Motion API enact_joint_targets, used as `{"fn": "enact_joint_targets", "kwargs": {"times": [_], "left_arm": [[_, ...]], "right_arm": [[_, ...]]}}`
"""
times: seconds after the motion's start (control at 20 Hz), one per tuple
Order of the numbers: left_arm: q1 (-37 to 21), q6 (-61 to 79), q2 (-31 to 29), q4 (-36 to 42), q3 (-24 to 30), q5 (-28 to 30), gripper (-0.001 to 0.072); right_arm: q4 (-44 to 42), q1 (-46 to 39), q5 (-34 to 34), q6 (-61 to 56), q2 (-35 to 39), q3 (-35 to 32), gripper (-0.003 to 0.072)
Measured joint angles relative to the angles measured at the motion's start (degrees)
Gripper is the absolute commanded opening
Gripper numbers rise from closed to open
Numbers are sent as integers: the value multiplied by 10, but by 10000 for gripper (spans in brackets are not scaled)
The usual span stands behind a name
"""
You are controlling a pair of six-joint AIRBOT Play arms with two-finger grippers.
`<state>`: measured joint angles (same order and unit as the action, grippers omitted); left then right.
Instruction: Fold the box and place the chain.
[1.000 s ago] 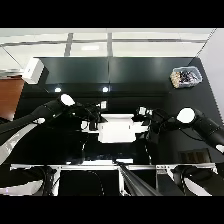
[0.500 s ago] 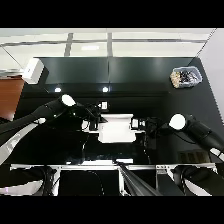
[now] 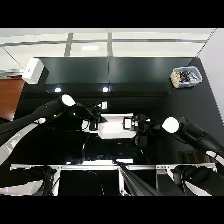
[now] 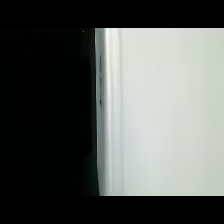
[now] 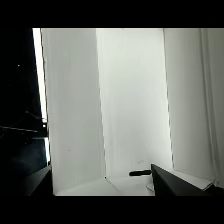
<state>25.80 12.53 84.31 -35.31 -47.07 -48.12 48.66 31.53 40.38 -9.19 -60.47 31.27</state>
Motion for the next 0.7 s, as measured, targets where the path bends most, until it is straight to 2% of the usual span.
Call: {"fn": "enact_joint_targets", "kwargs": {"times": [0.7], "left_arm": [[0, 1, 0, 0, 0, -1, 26]], "right_arm": [[8, -57, -11, 26, 0, 30, 695]]}}
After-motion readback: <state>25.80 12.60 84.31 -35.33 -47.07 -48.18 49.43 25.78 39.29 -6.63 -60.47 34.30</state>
